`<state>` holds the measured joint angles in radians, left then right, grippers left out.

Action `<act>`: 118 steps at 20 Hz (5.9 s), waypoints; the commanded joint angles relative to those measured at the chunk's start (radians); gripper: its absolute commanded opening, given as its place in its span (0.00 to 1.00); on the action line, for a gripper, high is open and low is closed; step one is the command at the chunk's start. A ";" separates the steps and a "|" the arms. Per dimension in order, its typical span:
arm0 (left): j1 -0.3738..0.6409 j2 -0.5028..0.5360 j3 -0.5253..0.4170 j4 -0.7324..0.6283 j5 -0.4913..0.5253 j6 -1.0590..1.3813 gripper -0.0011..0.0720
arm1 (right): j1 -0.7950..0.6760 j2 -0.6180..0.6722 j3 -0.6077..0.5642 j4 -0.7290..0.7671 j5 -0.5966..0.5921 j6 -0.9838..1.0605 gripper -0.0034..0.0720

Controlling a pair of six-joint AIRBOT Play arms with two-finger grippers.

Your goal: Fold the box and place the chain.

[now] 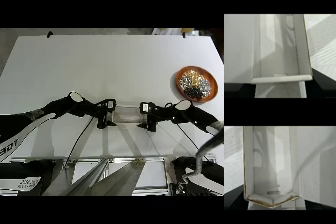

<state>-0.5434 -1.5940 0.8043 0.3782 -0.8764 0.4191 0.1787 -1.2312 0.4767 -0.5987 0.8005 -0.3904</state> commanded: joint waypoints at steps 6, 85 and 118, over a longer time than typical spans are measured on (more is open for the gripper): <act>0.000 0.000 0.000 -0.001 0.004 0.000 0.47 | 0.000 0.144 0.000 -0.296 0.000 0.345 0.91; 0.000 0.000 0.000 -0.003 0.004 0.000 0.47 | 0.063 0.116 -0.016 -0.023 0.018 0.072 0.32; 0.000 0.000 0.000 -0.003 0.004 0.000 0.47 | -0.196 0.210 -0.079 -0.313 0.091 1.532 0.07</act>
<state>-0.5438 -1.5940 0.8040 0.3744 -0.8726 0.4187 -0.0265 -0.9768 0.4091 -1.0019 0.8810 1.1667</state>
